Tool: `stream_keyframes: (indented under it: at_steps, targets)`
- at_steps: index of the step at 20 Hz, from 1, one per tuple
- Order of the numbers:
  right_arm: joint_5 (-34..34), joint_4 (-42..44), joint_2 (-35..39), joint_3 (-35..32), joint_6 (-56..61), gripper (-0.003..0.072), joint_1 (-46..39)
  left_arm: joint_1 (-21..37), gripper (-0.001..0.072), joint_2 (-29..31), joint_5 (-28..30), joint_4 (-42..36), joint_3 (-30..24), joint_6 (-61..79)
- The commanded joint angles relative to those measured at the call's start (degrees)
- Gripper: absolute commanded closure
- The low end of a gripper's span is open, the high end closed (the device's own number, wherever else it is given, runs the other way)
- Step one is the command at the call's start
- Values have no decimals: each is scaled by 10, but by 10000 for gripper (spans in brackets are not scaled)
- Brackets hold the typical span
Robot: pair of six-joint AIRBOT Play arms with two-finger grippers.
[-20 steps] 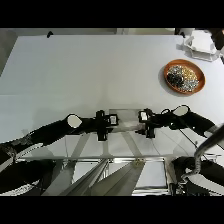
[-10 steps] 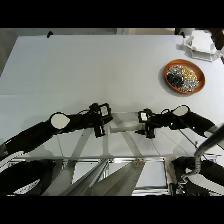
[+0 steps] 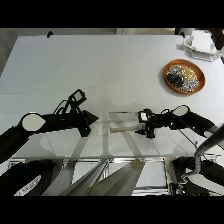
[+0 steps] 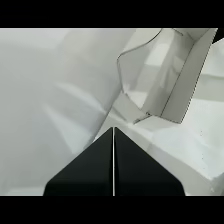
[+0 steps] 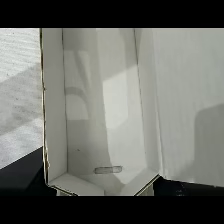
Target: Fold the box and place the chain.
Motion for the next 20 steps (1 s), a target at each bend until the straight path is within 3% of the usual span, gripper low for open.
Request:
stream_keyframes:
  at_steps: [1, 6, 12, 16, 20]
  targets:
    - [0, 0, 0, 0, 0, 270, 0, 71, 706, 33, -37, 8, -38, -141]
    - [0, 0, 0, 0, 0, 270, 0, 138, 706, 7, -83, -49, -75, -233]
    - [0, 0, 0, 0, 0, 270, 0, 134, 706, -134, -81, -110, -75, -224]
    - [0, 0, 0, 0, 0, 270, 0, 100, 706, -199, -79, -150, -75, -191]
    - [0, 0, 0, 0, 0, 270, 0, 45, 706, -212, -55, -238, -75, -136]
